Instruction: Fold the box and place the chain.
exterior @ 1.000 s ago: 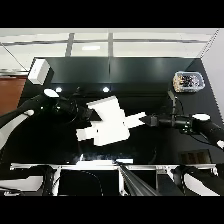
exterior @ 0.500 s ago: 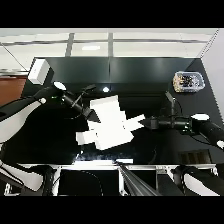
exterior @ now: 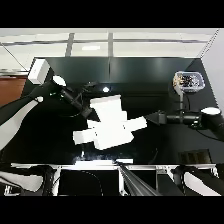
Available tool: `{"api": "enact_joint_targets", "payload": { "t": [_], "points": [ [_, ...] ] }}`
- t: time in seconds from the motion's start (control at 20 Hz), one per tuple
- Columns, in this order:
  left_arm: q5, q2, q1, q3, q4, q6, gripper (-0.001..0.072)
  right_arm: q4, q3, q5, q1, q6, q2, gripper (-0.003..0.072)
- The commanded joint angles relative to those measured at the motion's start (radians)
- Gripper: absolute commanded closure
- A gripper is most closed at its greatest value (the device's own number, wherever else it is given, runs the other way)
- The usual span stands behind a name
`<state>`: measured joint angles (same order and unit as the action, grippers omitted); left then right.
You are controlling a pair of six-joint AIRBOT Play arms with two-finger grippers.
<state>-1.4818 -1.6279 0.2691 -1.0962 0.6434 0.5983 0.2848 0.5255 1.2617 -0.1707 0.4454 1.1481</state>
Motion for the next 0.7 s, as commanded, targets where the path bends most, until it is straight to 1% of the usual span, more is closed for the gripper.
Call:
{"api": "enact_joint_targets", "payload": {
  "t": [0.0,0.05,0.1,0.15,0.3,0.35,0.5,0.65],
  "points": [
    [0.236,0.154,0.107,0.077,0.004,-0.117,0.0684,0.073,0.104,0.232,-0.04,0.026,-0.001,0.0464],
    [0.332,0.193,0.141,0.112,0.004,-0.171,0.0683,0.074,0.123,0.246,-0.039,0.026,-0.001,0.0429],
    [0.403,0.214,0.166,0.136,0.003,-0.224,0.0682,0.072,0.135,0.237,-0.037,0.026,-0.001,0.0376],
    [0.431,0.216,0.181,0.145,0.005,-0.279,0.0681,0.072,0.143,0.217,-0.032,0.025,-0.001,0.0376],
    [0.431,0.19,0.199,0.145,0.085,-0.547,0.0681,0.078,0.146,0.126,0.006,-0.045,-0.001,0.0375],
    [0.431,0.182,0.199,0.145,0.093,-0.602,0.0681,0.055,0.146,0.092,0.02,-0.046,-0.001,0.0375],
    [0.434,0.151,0.199,0.143,0.093,-0.622,0.068,-0.036,0.147,-0.003,0.022,-0.092,-0.001,0.0377],
    [0.451,0.125,0.199,0.144,0.094,-0.696,0.0682,-0.048,0.146,-0.103,0.022,-0.092,-0.001,0.0377]
  ]
}}
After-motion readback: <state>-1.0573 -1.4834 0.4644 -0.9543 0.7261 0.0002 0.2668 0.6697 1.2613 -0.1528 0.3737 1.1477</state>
